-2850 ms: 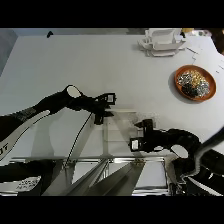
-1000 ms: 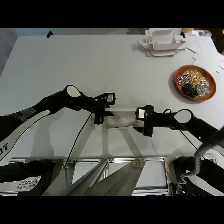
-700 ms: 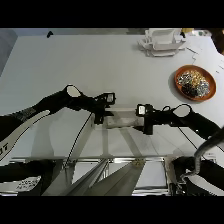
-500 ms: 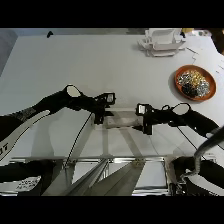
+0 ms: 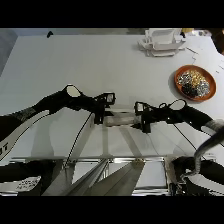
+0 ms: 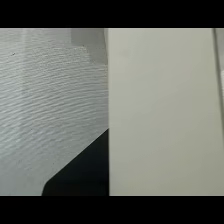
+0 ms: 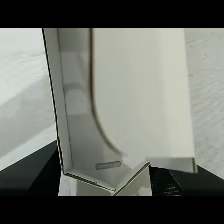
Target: Fold the box and place the chain.
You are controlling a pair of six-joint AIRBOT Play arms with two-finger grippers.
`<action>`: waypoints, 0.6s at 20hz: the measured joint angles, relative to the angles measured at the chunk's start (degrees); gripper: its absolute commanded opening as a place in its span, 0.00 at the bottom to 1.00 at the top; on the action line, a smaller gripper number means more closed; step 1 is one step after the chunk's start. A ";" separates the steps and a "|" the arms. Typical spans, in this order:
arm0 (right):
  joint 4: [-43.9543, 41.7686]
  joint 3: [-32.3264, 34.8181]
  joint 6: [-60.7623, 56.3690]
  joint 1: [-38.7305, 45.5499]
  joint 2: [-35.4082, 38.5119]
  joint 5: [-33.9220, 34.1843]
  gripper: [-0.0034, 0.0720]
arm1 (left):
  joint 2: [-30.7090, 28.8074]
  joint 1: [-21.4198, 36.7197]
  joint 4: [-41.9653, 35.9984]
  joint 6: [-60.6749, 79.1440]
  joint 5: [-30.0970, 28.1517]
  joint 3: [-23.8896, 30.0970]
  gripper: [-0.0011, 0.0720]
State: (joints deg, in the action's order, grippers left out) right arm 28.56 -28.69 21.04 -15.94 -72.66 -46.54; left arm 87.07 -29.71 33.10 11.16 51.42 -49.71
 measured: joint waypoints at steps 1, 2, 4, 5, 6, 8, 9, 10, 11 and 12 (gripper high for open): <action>-0.02 -0.02 0.04 0.00 -0.09 -0.02 0.57 | 0.00 0.00 0.00 0.00 -0.04 0.00 0.03; -0.02 -0.04 0.13 0.00 -0.13 -0.04 0.57 | 0.00 0.00 0.00 0.00 -0.07 0.00 0.03; -0.04 -0.04 0.31 0.00 -0.24 -0.04 0.58 | 0.00 0.02 0.00 0.00 -0.09 0.00 0.03; -0.02 -0.04 0.39 0.00 -0.26 -0.04 0.58 | 0.00 0.02 0.00 0.00 -0.11 0.00 0.03; -0.02 -0.04 0.42 0.00 -0.28 -0.04 0.58 | 0.00 0.00 -0.02 0.00 -0.11 0.00 0.03; 0.00 -0.04 0.44 0.00 -0.28 -0.04 0.58 | 0.00 0.00 -0.02 0.00 -0.11 0.00 0.03; 0.00 -0.04 0.44 0.00 -0.28 -0.07 0.58 | 0.00 0.00 -0.02 0.00 -0.11 0.00 0.03; 0.02 -0.07 0.44 0.00 -0.28 -0.09 0.58 | 0.00 0.00 -0.02 0.00 -0.11 0.00 0.03; 0.02 -0.07 0.44 0.00 -0.28 -0.11 0.58 | 0.00 0.00 -0.04 0.00 -0.13 0.00 0.03; 0.04 -0.07 0.44 0.00 -0.28 -0.17 0.58 | 0.00 0.00 -0.04 0.00 -0.13 0.00 0.03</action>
